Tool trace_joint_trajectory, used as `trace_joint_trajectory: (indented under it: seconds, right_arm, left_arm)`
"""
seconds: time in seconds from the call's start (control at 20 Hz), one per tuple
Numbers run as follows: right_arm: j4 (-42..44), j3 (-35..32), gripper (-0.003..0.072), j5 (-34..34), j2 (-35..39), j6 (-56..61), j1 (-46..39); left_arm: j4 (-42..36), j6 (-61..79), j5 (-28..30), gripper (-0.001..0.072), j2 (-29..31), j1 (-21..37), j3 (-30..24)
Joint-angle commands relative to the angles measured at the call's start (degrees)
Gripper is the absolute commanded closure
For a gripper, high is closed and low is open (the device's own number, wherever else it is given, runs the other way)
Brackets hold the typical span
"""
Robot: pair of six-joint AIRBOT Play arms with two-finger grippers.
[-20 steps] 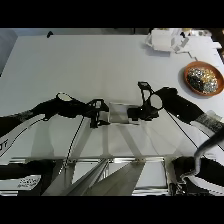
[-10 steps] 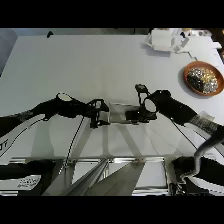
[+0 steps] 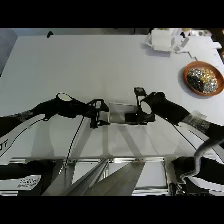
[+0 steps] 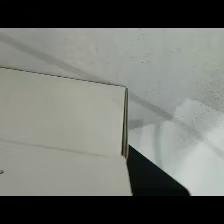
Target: Fold the box and place the chain.
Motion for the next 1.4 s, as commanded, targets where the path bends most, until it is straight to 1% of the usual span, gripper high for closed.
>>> trace_joint_trajectory:
  seconds: [0.0, 0.15, 0.2, 0.25, 0.3, 0.4, 0.55, 0.6, 0.65, 0.8, 0.85, 0.9, 0.95, 1.05, 1.2, 1.35]
  right_arm:
    - [-0.42, 0.00, 0.0668, 0.74, -0.42, 0.26, 0.09]
    - [-1.36, 0.00, 0.0667, 0.61, -0.42, 0.02, 0.09]
    - [-1.73, 0.00, 0.0635, 0.42, -0.42, -0.20, 0.09]
    - [-2.05, 0.00, 0.0504, 0.02, -0.42, -0.17, 0.09]
    - [-2.36, 0.00, 0.0474, -0.48, -0.42, -0.15, 0.09]
    - [-3.04, 0.00, 0.0494, -0.79, -0.42, -0.13, 0.09]
    - [-3.43, 0.00, 0.0621, -0.74, -0.42, -0.13, 0.09]
    - [-3.41, 0.00, 0.0651, -0.70, -0.42, -0.15, 0.09]
    - [-3.37, 0.00, 0.0668, -0.66, -0.42, -0.17, 0.09]
    - [-2.16, 0.00, 0.0665, -0.57, -0.42, -1.70, 0.09]
    - [-1.90, 0.00, 0.0582, -0.48, -0.26, -1.66, 0.09]
    - [-1.92, 0.00, 0.0437, -0.26, 0.13, -1.68, 0.09]
    - [-2.03, 0.00, 0.0383, 0.26, 0.85, -2.10, 0.09]
    - [-2.14, 0.00, 0.0383, 1.29, 2.84, -4.68, 0.09]
    - [-2.14, 0.00, 0.0382, 5.46, 7.37, -7.91, 0.09]
    - [-2.05, 0.70, 0.0381, 10.67, 13.75, -13.05, -0.13]
  left_arm:
    - [0.00, -0.02, 0.04, 0.0691, 0.00, 0.04, 0.02]
    - [-0.02, 0.00, 0.02, 0.0691, 0.00, 0.04, 0.02]
    - [-0.02, 0.00, 0.04, 0.0691, 0.00, 0.04, 0.02]
    - [0.00, 0.00, 0.04, 0.0691, -0.02, 0.04, 0.02]
    - [-0.02, 0.00, 0.04, 0.0691, -0.02, 0.04, 0.02]
    - [-0.02, 0.00, 0.04, 0.0691, 0.00, 0.04, 0.02]
    - [-0.02, 0.00, 0.04, 0.0691, 0.00, 0.04, 0.02]
    - [-0.02, -0.02, 0.02, 0.0691, 0.00, 0.04, 0.02]
    - [-0.02, 0.00, 0.04, 0.0691, -0.02, 0.04, 0.02]
    - [-0.02, -0.02, 0.02, 0.0691, 0.00, 0.04, 0.02]
    - [-0.02, -0.02, 0.04, 0.0691, 0.00, 0.04, 0.02]
    - [0.00, -0.02, 0.04, 0.0691, 0.00, 0.04, 0.02]
    - [-0.02, -0.02, 0.02, 0.0691, -0.02, 0.04, 0.02]
    - [-0.02, 0.00, 0.04, 0.0691, 0.00, 0.04, 0.02]
    - [-0.02, -0.02, 0.02, 0.0691, 0.00, 0.04, 0.02]
    - [0.00, -0.02, 0.02, 0.0691, -0.02, 0.04, 0.02]
